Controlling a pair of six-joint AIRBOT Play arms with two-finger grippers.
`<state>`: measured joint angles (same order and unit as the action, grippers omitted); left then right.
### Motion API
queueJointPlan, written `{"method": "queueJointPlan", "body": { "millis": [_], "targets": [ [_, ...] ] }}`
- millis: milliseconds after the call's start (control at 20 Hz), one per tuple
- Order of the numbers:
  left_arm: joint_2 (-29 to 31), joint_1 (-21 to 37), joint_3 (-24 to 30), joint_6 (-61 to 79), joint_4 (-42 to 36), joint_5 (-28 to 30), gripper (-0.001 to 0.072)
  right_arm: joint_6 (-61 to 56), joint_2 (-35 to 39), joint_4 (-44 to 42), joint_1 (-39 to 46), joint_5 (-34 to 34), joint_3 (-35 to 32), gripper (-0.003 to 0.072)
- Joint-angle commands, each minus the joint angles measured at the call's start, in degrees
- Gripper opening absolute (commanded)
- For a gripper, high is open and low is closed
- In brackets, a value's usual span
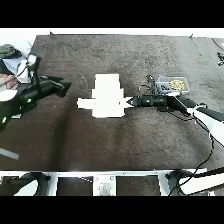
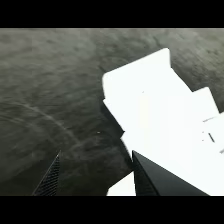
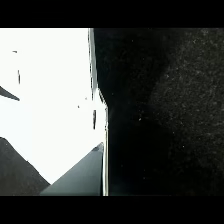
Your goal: Fold the box and place the chain.
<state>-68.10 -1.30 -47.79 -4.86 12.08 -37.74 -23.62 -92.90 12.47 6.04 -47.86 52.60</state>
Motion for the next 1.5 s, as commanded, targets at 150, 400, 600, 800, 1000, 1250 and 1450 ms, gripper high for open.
{"method": "queueJointPlan", "body": {
  "millis": [150,400,600,800,1000,1250,1450],
  "targets": [
    [-27.43,-0.46,-31.19,-20.90,18.47,-25.57,0.0492,-0.20,0.13,0.26,-0.09,0.28,0.11,-0.0020],
    [-40.00,-4.28,-49.62,-28.37,25.97,-30.01,0.0596,-0.20,0.39,0.22,-0.09,0.46,0.11,-0.0020],
    [-47.04,-6.86,-57.42,-31.69,26.43,-33.05,0.0593,-0.17,0.39,0.31,-0.09,0.20,0.11,-0.0019],
    [-51.95,-8.79,-60.94,-32.20,26.12,-36.59,0.0592,-0.17,0.39,0.46,-0.09,0.09,0.11,-0.0019],
    [-54.95,-8.90,-61.96,-32.74,25.03,-36.85,0.0592,-0.17,0.39,0.48,-0.09,0.07,0.11,-0.0019],
    [-56.68,-8.90,-62.90,-32.11,19.17,-40.37,0.0548,-0.13,0.39,0.68,-0.09,0.07,0.11,-0.0019],
    [-56.70,-8.87,-62.90,-32.09,19.19,-43.69,0.0549,-0.15,0.39,0.87,-0.09,0.07,0.11,-0.0018]
  ]
}}
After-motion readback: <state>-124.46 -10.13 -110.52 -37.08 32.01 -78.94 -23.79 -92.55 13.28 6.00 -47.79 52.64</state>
